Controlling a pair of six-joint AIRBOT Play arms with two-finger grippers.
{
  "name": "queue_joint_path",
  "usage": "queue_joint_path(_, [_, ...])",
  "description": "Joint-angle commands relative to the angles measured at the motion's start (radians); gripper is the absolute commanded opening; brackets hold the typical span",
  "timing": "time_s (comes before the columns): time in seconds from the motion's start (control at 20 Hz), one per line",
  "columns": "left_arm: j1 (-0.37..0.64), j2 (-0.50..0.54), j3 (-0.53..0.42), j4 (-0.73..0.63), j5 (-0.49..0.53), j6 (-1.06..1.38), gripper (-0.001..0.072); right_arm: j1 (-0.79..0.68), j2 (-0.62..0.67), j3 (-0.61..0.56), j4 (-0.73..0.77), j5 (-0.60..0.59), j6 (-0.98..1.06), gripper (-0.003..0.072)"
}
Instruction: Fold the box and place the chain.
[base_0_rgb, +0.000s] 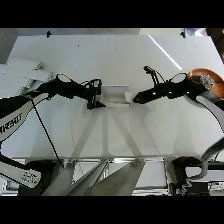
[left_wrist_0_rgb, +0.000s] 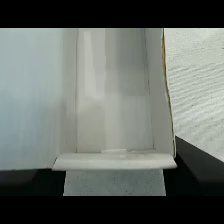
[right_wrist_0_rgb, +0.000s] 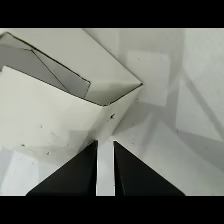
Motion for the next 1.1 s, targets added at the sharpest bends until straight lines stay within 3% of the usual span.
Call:
queue_joint_path(0.0, [0.0, 0.0, 0.0, 0.0, 0.0, 0.0, 0.0088, 0.001, 0.006, 0.0, 0.068, 0.035, -0.06, 0.0139])
queue_joint_path(0.15, [0.0, 0.0, 0.0, 0.0, 0.0, 0.0, 0.0088, 0.001, 0.006, 0.0, 0.138, 0.066, -0.105, 0.0137])
queue_joint_path(0.5, [0.0, 0.0, 0.0, 0.0, 0.0, 0.0, 0.0088, 0.001, 0.006, 0.0, 0.146, 0.085, -0.106, 0.013])
queue_joint_path(0.6, [0.0, 0.0, 0.0, 0.0, 0.0, 0.0, 0.0088, 0.002, 0.006, 0.0, 0.146, 0.084, -0.105, 0.0273])
queue_joint_path(1.05, [0.0, 0.0, 0.0, 0.0, 0.0, 0.0, 0.0088, 0.1, 0.006, 0.0, 0.073, -0.088, -0.043, 0.0273])
